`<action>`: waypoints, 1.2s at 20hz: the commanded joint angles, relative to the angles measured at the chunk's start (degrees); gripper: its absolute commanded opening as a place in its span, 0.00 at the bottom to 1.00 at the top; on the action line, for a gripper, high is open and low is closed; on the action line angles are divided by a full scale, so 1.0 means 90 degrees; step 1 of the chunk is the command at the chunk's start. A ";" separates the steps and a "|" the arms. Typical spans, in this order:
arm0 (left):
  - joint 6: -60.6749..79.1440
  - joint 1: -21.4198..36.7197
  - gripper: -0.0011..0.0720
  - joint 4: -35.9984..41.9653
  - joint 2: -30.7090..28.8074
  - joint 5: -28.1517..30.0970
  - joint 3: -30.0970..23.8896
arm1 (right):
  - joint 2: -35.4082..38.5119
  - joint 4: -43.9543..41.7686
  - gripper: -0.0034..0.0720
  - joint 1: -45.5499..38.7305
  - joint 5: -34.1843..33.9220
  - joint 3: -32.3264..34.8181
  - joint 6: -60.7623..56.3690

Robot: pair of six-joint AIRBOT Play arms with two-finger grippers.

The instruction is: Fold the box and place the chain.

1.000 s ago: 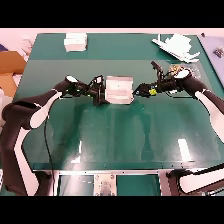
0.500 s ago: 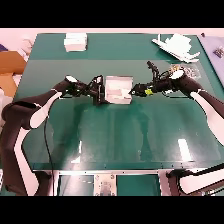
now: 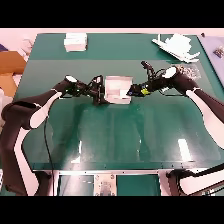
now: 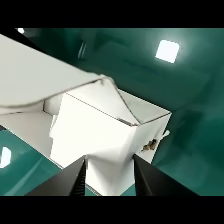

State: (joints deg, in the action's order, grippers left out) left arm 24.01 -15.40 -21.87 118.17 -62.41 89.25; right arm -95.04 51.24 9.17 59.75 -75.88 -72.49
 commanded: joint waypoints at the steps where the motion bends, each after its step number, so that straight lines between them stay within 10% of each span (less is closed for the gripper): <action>1: 0.0000 -0.0002 0.51 0.0005 0.0005 0.0002 0.0002 | -0.0005 0.0755 0.53 0.0211 0.0187 -0.0296 -0.0692; 24: 0.0000 -0.0002 0.51 0.0005 0.0005 0.0002 0.0002 | -0.0318 0.3249 0.53 0.1202 0.0675 -0.1294 -0.3043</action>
State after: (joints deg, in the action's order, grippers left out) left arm 23.94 -15.38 -21.78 118.21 -62.35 89.25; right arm -97.14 77.21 18.72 65.32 -86.04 -96.64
